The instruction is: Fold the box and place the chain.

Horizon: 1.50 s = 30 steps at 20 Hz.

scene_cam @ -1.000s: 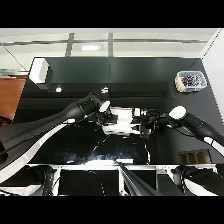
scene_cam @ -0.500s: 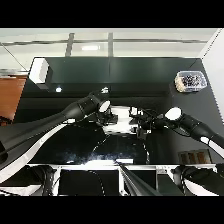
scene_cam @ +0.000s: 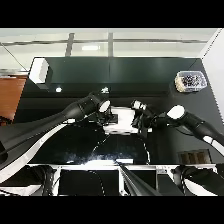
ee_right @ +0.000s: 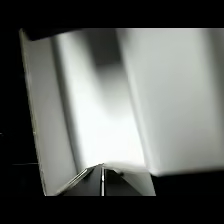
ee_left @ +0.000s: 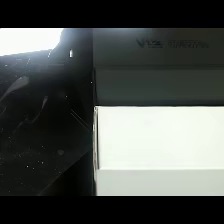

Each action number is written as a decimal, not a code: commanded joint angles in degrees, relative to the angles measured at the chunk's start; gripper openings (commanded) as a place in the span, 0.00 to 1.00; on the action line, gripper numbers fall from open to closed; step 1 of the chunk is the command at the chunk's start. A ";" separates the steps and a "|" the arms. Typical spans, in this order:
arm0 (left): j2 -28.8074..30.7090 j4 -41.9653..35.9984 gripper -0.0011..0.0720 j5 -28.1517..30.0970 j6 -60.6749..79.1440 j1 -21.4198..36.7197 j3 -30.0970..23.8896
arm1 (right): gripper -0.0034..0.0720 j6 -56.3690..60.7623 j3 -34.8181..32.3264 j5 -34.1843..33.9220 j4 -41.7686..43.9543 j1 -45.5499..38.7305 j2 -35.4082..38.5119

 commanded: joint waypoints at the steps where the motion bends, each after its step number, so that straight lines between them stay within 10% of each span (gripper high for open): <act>1: -0.02 0.13 0.05 -0.28 0.13 0.04 0.02 | 0.06 28.26 2.99 9.46 -11.34 -8.35 4.15; 7: -0.02 0.22 0.05 -0.20 0.13 0.04 0.02 | 0.06 58.53 -5.99 5.27 -11.72 -27.15 6.78; 20: -0.02 0.11 0.05 -0.22 0.11 0.04 0.02 | 0.07 43.91 -3.08 14.01 10.45 -15.91 -1.31; 23: -0.02 0.11 0.05 -0.22 0.11 0.04 0.02 | 0.89 43.91 -0.81 19.74 10.47 -15.87 -1.31; 30: -0.02 0.11 0.05 -0.22 0.11 0.04 0.02 | 0.88 46.84 -0.70 13.68 10.73 -9.70 -1.31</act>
